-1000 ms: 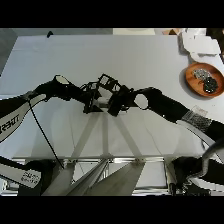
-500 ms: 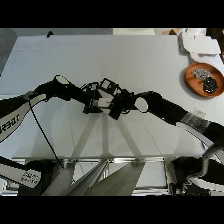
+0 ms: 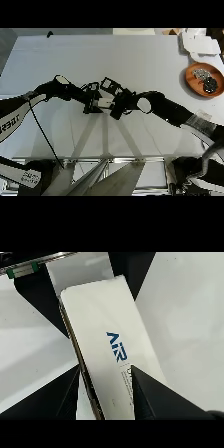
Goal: Fold the box and place the chain.
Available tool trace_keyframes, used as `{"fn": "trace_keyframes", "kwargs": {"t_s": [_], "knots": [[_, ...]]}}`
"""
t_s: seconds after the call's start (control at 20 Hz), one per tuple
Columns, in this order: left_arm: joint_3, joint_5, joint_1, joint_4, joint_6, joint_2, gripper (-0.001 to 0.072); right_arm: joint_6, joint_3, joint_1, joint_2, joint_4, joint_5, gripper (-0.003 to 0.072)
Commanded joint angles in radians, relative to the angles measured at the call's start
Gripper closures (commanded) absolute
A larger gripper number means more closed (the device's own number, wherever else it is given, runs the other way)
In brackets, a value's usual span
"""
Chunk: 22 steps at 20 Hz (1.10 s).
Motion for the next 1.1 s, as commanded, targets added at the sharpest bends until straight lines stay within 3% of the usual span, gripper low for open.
{"fn": "trace_keyframes", "kwargs": {"t_s": [0.0, 0.15, 0.3, 0.45, 0.65, 1.05], "knots": [[0.000, 0.002, 0.000, -0.001, 0.000, 0.000, 0.0432, 0.000, 0.001, 0.001, 0.028, 0.003, -0.005, 0.0323], [0.000, 0.002, 0.000, -0.001, 0.000, 0.000, 0.0432, 0.000, -0.001, -0.003, 0.051, 0.072, -0.018, 0.0364], [0.000, 0.002, 0.000, -0.001, 0.000, 0.000, 0.0432, 0.000, -0.021, -0.028, 0.053, 0.346, -0.127, 0.0671], [0.000, 0.002, 0.000, -0.001, 0.000, 0.000, 0.0432, 0.000, -0.045, -0.050, 0.031, 0.532, -0.165, 0.0672], [0.000, 0.002, 0.000, -0.001, 0.000, 0.000, 0.0432, 0.018, -0.127, -0.052, 0.004, 0.640, -0.207, 0.0673], [0.000, 0.002, 0.000, -0.001, 0.000, 0.000, 0.0432, 0.067, -0.154, -0.052, -0.074, 0.653, -0.165, 0.0673]]}}
